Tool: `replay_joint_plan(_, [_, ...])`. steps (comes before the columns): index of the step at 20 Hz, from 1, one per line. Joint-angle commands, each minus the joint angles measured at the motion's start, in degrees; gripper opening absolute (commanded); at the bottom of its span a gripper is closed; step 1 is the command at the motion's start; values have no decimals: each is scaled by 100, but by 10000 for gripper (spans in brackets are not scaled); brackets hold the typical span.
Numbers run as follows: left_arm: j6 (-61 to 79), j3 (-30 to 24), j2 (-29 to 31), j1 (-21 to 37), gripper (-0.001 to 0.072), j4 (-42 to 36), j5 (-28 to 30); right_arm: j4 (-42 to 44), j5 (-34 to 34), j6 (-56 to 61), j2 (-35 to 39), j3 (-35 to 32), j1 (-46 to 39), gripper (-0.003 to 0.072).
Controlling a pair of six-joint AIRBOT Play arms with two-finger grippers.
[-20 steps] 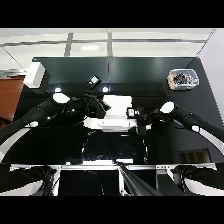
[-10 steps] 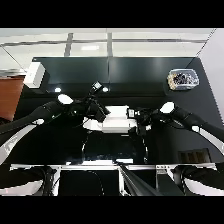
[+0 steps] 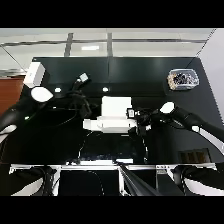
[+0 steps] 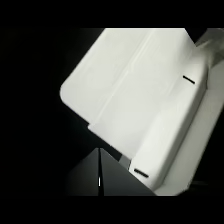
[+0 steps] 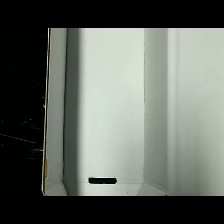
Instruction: Fold the box and place the chain.
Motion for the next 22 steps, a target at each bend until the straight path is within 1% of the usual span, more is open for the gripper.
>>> replay_joint_plan(1, [-157,-422,973,234,27,732,-752,2,-9,0,2,2,4,304])
replay_joint_plan(2, [282,-662,1178,208,27,743,-918,2,-9,0,2,2,4,304])
replay_joint_plan(3, [710,-914,1318,133,62,802,-960,2,-9,0,2,2,2,304])
replay_joint_plan(4, [1113,-1145,1364,52,314,809,-839,2,-9,0,4,2,4,304])
replay_joint_plan(5, [1574,-1340,1346,-33,687,809,-562,2,-9,0,2,2,4,304])
replay_joint_plan(6, [1746,-1495,1309,-118,720,815,-164,2,-9,0,4,2,4,304])
replay_joint_plan(8, [2173,-1591,1182,-271,720,820,448,0,-9,-2,2,2,4,304])
replay_joint_plan(10, [2970,-1574,953,-448,720,820,839,2,-9,-2,2,2,4,304])
replay_joint_plan(12, [3440,-1405,577,-553,720,785,844,2,-9,0,2,2,2,304])
replay_joint_plan(14, [3436,-1141,153,-577,720,688,737,2,-9,0,2,2,4,304])
replay_joint_plan(16, [3438,-916,-146,-570,720,289,710,2,-9,0,2,2,4,304])
replay_joint_plan(17, [3442,-841,-264,-577,720,129,710,2,-9,-2,2,2,4,304])
replay_joint_plan(18, [3442,-793,-365,-577,720,127,673,0,-9,0,4,2,4,304])
replay_joint_plan(20, [3451,-754,-483,-581,720,323,562,2,-9,0,2,2,4,304])
replay_joint_plan(22, [3445,-754,-496,-573,712,321,437,2,-9,0,2,2,4,304])
